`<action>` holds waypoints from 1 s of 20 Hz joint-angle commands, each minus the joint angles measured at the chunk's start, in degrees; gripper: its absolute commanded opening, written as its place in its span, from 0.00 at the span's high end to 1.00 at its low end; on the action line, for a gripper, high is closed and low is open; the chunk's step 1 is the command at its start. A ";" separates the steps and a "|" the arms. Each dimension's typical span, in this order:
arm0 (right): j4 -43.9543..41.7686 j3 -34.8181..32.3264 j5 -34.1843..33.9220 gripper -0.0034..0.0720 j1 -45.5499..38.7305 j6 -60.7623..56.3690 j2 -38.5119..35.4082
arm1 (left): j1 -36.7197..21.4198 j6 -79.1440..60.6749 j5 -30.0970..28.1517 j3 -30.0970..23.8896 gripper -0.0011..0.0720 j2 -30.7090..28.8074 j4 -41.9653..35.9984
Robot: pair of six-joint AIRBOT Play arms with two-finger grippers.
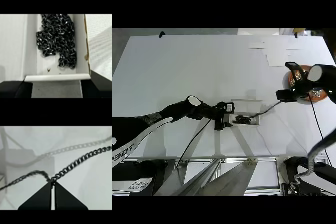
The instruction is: Fold the box and place the chain.
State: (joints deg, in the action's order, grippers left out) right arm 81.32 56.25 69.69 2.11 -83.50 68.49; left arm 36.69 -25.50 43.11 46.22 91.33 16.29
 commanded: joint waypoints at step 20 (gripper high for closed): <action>-19.91 -0.37 -6.43 0.93 26.53 -0.72 -26.10 | -0.04 -0.02 -0.02 0.02 0.75 -0.04 0.02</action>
State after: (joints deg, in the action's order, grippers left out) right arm 63.00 56.05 66.41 26.09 -84.07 41.56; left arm 36.67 -25.50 43.11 46.22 91.33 16.29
